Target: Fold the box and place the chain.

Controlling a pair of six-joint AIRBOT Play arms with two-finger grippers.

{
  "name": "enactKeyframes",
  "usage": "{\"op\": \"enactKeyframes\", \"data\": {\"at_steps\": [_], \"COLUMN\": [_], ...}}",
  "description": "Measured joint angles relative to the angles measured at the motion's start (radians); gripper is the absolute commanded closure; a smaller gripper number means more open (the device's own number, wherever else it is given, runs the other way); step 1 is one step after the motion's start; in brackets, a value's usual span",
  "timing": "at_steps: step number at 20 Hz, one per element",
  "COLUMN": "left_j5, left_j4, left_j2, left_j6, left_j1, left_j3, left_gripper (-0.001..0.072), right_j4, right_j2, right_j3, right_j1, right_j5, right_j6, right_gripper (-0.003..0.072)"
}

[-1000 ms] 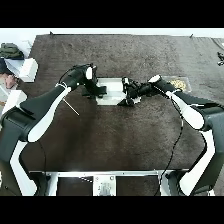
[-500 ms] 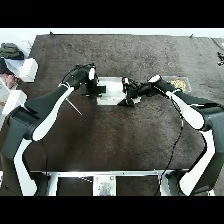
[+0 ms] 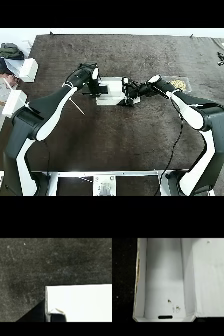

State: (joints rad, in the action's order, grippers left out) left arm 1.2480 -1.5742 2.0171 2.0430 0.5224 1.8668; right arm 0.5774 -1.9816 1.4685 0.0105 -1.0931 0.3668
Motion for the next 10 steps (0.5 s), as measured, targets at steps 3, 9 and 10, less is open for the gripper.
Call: {"op": "enactKeyframes", "data": {"at_steps": [3, 9, 10], "left_j5": [0.009, 0.045, 0.058], "left_j4": [-0.002, 0.034, 0.042], "left_j2": [0.0, 0.0, 0.0], "left_j6": [-0.003, -0.095, -0.126], "left_j1": [0.001, 0.001, 0.002], "left_j3": [0.002, 0.029, 0.04], "left_gripper": [0.0681, 0.0144, 0.0144], "right_j4": [0.0, 0.004, 0.004], "right_j2": [0.0, 0.0, 0.0], "right_j3": [0.0, 0.0, 0.0], "right_j1": [0.0, 0.002, 0.002], "right_j5": [0.0, -0.001, -0.001], "right_j6": [0.0, -0.001, 0.0], "right_gripper": [0.0519, 0.0519, 0.0519]}}
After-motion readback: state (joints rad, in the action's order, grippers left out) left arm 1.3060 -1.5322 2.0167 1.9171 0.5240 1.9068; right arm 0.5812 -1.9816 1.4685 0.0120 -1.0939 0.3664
